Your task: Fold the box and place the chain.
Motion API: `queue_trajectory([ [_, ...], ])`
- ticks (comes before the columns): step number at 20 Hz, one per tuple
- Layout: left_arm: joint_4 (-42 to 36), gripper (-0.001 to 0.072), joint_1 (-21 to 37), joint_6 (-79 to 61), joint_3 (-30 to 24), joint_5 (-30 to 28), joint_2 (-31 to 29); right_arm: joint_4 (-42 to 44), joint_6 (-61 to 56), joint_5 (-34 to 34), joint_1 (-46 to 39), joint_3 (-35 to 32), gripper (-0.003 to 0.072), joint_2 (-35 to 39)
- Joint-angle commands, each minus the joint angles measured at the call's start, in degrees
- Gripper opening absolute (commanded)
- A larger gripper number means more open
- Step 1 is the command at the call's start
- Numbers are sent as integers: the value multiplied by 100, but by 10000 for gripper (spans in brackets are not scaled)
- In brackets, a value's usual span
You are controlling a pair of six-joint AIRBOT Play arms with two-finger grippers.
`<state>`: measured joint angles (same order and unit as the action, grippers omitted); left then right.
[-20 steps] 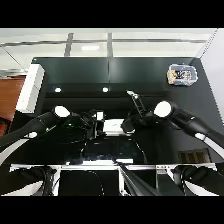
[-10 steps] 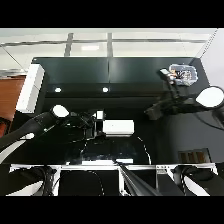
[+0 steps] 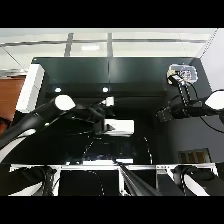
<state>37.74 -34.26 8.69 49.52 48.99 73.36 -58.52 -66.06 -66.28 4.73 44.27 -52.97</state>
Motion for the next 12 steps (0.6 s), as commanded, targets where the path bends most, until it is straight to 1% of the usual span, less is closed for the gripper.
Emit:
queue_trajectory([
  [1,68,711,-446,868,780,-101,949,-4,-9,190,-26,-42,18,7],
  [3,74,711,-520,1241,1106,160,1322,-4,-9,192,-26,-42,18,7],
  [4,74,711,-533,1276,1185,271,1403,-9,0,197,-26,-42,19,7],
  [10,181,712,-535,1281,1268,726,1436,-9,37,299,-26,-140,19,7],
  [12,632,712,-581,1504,1340,870,1436,-9,39,387,-26,-186,19,4],
])
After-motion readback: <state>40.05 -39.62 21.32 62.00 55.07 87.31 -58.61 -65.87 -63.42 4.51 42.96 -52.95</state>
